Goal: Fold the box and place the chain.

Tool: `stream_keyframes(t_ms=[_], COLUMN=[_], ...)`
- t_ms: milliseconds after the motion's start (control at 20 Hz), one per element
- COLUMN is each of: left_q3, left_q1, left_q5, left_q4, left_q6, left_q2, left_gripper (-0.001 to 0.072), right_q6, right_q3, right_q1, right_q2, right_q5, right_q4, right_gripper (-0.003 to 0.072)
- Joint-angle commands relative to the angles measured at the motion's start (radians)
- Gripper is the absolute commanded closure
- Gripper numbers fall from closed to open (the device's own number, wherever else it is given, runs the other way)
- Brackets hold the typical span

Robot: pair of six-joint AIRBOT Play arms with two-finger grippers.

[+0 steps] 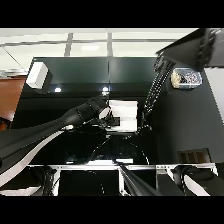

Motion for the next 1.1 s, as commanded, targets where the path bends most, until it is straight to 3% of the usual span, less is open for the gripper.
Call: stream_keyframes(t_ms=[0,300,500,850,1050], left_q3=[0.0,0.0,0.0,0.0,0.0], left_q1=[0.0,0.0,0.0,0.0,0.0], left_q5=[0.0,0.0,0.0,-0.001,-0.002], left_q4=[0.0,0.0,0.0,0.0,0.0], left_q6=[0.0,0.0,0.0,0.0,0.0], left_q2=[0.001,0.001,0.001,0.001,0.001], left_gripper=[0.0678,0.0678,0.0678,0.0678,0.0678], right_q6=[-0.03,-0.049,-0.048,-0.048,-0.035], right_q3=[-0.114,-0.229,-0.377,-0.645,-0.682], right_q1=[0.016,0.016,0.021,0.14,0.172], right_q2=[-0.005,-0.025,-0.025,-0.051,-0.081], right_q5=[-0.051,-0.07,-0.074,-0.254,-0.288], right_q4=[0.034,0.007,-0.034,-0.035,-0.1], right_gripper=[0.0675,0.0675,0.0675,0.0674,0.0674])
